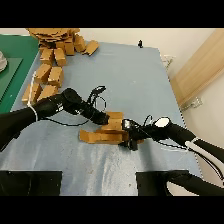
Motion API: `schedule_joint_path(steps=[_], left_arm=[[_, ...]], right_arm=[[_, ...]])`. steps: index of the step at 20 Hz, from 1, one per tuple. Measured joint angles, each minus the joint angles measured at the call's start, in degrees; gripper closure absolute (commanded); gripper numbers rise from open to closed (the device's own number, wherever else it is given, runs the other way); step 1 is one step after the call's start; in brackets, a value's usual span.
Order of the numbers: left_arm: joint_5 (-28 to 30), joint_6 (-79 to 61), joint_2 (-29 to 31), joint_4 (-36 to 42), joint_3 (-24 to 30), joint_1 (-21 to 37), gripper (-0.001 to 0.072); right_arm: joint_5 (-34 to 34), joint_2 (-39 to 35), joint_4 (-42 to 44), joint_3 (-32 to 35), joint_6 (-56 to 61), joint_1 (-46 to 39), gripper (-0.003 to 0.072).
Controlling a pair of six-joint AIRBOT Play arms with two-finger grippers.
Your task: Fold the box.
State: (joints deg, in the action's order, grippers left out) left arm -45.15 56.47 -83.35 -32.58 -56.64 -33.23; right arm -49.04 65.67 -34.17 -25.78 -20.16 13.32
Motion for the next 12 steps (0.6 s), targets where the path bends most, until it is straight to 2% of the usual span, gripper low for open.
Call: schedule_joint_path(steps=[5,12], left_arm=[[-2.10,0.09,-4.50,0.04,-0.63,1.20,0.0700],[-3.89,0.13,-6.12,-0.57,-0.74,1.53,0.0699]], right_arm=[[0.02,0.00,-0.09,0.00,0.13,-0.07,0.0144],[-0.11,0.00,-0.24,0.00,-0.07,0.02,0.0144]])
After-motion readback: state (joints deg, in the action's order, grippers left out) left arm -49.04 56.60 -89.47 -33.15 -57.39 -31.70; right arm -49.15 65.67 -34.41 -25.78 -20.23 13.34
